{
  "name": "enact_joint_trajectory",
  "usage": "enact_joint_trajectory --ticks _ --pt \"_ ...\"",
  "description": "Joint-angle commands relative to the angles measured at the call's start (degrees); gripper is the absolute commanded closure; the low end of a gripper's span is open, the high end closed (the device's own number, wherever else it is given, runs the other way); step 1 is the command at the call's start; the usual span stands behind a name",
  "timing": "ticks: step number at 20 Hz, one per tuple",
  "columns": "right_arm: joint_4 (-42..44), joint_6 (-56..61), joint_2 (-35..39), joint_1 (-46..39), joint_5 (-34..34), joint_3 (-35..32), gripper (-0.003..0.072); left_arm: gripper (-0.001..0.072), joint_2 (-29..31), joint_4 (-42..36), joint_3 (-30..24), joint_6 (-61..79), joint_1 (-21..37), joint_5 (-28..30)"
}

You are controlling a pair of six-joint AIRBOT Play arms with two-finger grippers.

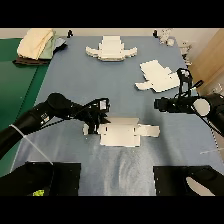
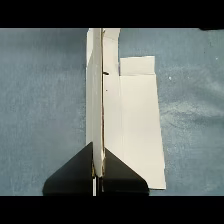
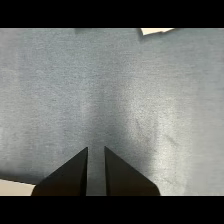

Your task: Fold the box.

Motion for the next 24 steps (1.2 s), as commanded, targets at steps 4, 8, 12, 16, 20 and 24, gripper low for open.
enact_joint_trajectory --ticks 4,8,12,16,20,24 --pt "0.17 0.13 -0.04 0.00 0.04 0.00 0.0528 0.0693 -5.22 -0.09 1.49 -2.25 2.43 -0.52" --pt "0.17 0.13 -0.04 0.00 -0.07 -0.35 0.0528 0.0693 -6.36 0.15 1.49 -2.75 2.60 -1.25" --pt "0.17 0.13 -0.04 0.00 -0.09 -0.35 0.0528 0.0693 -6.75 2.58 1.49 -5.57 2.60 -3.19" --pt "0.20 0.13 -0.04 0.00 -0.09 -0.37 0.0528 0.0693 -6.75 2.67 1.49 -5.75 2.60 -3.52" --pt "0.22 0.13 -0.04 0.00 -0.07 -0.35 0.0528 0.0693 -6.75 2.73 1.49 -5.75 2.29 -3.50" --pt "0.39 -0.09 -0.02 0.00 0.79 -0.33 0.0684 0.0693 -6.75 2.67 1.49 -5.75 2.32 -3.50"
